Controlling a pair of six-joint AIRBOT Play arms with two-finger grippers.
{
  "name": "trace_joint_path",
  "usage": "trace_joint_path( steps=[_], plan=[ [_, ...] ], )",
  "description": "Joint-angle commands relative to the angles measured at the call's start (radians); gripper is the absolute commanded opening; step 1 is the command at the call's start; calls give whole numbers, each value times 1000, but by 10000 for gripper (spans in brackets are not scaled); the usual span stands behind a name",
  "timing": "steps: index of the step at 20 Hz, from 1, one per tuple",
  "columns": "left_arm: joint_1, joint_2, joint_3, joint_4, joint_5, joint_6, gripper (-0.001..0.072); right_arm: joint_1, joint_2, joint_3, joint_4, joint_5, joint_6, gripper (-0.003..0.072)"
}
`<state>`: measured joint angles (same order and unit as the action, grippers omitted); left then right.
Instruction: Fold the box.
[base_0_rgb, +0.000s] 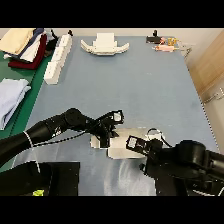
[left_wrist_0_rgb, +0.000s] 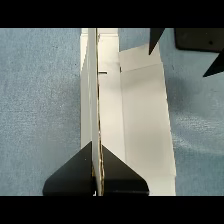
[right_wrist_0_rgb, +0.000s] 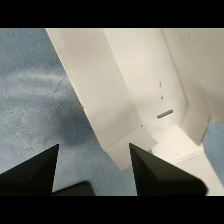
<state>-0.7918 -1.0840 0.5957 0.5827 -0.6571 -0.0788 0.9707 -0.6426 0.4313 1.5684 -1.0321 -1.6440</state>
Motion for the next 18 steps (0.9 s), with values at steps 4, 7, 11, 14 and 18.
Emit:
trace_joint_path(
  steps=[4, 7, 11, 14, 18],
  plan=[
    [0, 0, 0, 0, 1, 0, 14, 39, -188, -25, -168, 180, 91, 700],
    [0, 0, 0, 0, 1, 0, 14, 39, -183, -17, -220, 182, 253, 700],
    [0, 0, 0, 0, 1, 0, 14, 39, -112, -8, -315, 171, 356, 700],
    [0, 0, 0, 0, 1, 0, 14, 39, -56, -8, -381, 132, 464, 700],
    [0, 0, 0, 0, 1, 0, 14, 38, -37, -8, -402, 77, 515, 701]
  ],
)
